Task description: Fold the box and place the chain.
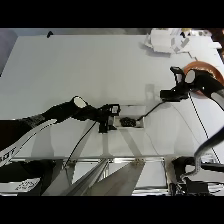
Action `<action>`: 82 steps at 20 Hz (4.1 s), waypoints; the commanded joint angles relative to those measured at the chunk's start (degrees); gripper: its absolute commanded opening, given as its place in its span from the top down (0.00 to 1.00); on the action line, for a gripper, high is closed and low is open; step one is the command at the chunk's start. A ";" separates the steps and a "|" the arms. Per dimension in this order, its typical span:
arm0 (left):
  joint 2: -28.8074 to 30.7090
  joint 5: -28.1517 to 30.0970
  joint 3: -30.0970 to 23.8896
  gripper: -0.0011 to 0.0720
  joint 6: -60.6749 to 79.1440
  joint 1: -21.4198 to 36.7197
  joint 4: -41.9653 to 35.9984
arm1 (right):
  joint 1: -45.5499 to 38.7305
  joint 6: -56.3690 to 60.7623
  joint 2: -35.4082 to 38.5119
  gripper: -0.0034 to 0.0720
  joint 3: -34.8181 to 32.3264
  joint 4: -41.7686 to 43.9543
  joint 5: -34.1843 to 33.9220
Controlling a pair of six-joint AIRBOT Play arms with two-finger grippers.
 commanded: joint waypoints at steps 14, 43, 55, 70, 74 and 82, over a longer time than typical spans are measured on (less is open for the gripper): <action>0.02 0.02 -0.02 0.79 0.02 0.04 0.00 | 0.04 -4.92 4.13 0.94 -0.02 0.46 5.66; 0.02 0.00 -0.02 0.79 0.02 0.04 0.02 | 38.60 -5.27 33.29 0.93 -0.17 16.28 0.72; 0.02 0.02 -0.02 0.79 0.02 0.04 0.00 | 37.97 1.49 22.73 0.78 -0.13 8.94 4.00; 0.02 0.02 -0.02 0.79 0.02 0.04 0.00 | 5.77 1.49 20.87 0.55 -0.20 1.11 4.02; 0.02 0.00 -0.02 0.79 0.00 0.04 0.00 | 4.98 1.49 10.60 0.55 -0.20 0.92 1.46; 0.02 0.00 -0.02 0.79 0.02 0.04 0.02 | 4.98 1.49 0.20 0.56 -0.20 1.31 -0.17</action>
